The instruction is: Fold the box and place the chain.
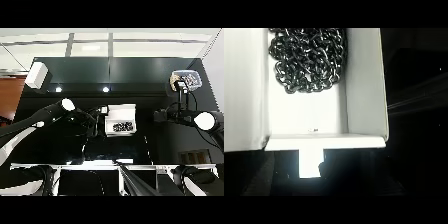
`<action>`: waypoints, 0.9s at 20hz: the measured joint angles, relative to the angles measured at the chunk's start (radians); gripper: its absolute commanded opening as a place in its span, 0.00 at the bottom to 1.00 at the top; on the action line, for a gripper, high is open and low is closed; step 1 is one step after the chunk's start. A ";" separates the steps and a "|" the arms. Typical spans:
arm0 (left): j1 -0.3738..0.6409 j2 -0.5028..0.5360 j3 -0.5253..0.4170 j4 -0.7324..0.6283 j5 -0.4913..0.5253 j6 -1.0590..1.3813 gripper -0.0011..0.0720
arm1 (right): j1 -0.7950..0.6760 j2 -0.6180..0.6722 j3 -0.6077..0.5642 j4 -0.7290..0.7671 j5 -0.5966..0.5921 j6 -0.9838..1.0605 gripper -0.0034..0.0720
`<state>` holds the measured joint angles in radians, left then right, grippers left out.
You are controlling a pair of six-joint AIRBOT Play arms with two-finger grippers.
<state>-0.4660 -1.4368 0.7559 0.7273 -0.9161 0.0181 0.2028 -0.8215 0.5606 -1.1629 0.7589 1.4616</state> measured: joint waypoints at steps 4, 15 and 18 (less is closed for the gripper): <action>-0.004 0.000 0.000 0.002 0.047 -0.056 0.99 | 0.000 0.000 0.000 0.000 0.000 0.000 0.40; -0.006 0.001 0.000 0.012 0.079 0.003 0.99 | 0.000 0.000 0.000 0.000 0.000 0.000 0.40; -0.006 0.006 0.000 0.011 0.081 0.013 0.99 | 0.000 0.000 0.000 0.000 0.000 0.000 0.40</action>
